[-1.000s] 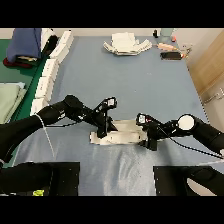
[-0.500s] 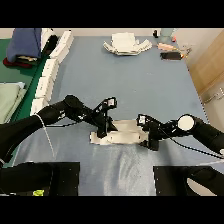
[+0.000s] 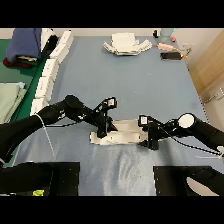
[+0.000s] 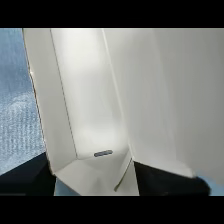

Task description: Fold the box.

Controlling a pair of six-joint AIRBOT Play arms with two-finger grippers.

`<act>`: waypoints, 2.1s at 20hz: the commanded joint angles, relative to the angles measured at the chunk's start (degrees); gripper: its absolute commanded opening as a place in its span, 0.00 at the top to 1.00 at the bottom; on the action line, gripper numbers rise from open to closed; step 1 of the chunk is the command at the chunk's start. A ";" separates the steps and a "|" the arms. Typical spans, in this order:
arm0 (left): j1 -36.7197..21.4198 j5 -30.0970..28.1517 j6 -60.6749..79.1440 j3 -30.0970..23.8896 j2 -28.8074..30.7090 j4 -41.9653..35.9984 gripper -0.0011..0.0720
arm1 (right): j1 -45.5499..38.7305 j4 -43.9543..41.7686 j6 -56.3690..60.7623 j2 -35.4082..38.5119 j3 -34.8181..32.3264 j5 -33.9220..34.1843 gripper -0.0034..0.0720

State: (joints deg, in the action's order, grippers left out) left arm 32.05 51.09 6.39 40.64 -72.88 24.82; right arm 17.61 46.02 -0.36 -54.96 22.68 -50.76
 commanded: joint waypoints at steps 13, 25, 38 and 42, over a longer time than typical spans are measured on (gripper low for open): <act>0.02 0.00 0.02 0.02 0.02 0.02 0.97 | -0.39 -2.03 -8.33 -1.29 -1.27 0.57 0.18; 0.02 0.00 0.02 0.00 0.02 0.02 0.97 | -0.39 -3.61 -8.72 0.50 -1.27 0.50 0.04; 0.02 -0.02 0.02 0.02 0.02 0.02 0.97 | -0.46 -6.38 -8.44 -1.99 -2.29 1.38 0.13; 0.02 0.00 0.02 0.02 0.02 0.02 0.97 | -0.44 -5.88 -8.48 -2.01 -2.29 1.31 0.23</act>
State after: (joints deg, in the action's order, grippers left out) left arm 32.05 51.11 6.42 40.64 -72.88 24.84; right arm 17.12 39.90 -8.99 -56.88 20.45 -48.86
